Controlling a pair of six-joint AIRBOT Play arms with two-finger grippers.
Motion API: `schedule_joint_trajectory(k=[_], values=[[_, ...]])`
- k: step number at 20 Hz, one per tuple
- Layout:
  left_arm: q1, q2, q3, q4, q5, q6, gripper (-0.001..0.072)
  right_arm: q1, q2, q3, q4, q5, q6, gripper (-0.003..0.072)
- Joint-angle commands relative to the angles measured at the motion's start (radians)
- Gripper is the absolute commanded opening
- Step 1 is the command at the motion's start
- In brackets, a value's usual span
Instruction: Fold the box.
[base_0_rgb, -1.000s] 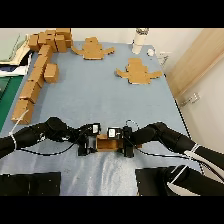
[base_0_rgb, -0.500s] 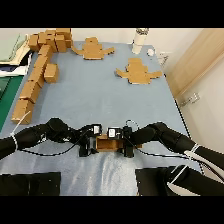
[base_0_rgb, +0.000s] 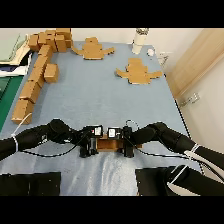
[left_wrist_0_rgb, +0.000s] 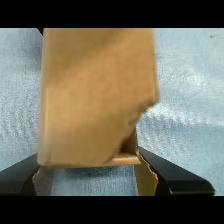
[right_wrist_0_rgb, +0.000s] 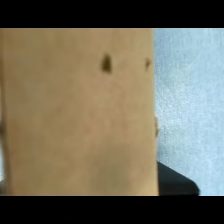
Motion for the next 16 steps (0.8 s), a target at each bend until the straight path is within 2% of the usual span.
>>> schedule_joint_trajectory(k=[1, 2, 3, 4, 16], values=[[-0.007, 0.0, 0.0, 0.003, 0.034, -0.025, 0.0699, 0.0, 0.001, 0.0, 0.0, 0.0, 0.0, 0.0501], [-0.007, 0.0, 0.0, 0.003, 0.036, -0.027, 0.0676, 0.0, 0.001, 0.0, 0.0, 0.001, 0.0, 0.0501], [-0.007, 0.0, 0.0, 0.003, 0.035, -0.027, 0.0556, 0.0, 0.001, 0.0, 0.0, 0.0, 0.0, 0.0501], [-0.008, 0.0, 0.0, 0.003, 0.035, -0.027, 0.0519, 0.0, 0.001, 0.0, 0.0, 0.0, 0.0, 0.0501], [-0.007, 0.0, 0.0, 0.003, 0.024, -0.027, 0.052, 0.0, 0.001, 0.0, 0.0, 0.0, 0.0, 0.0501]])
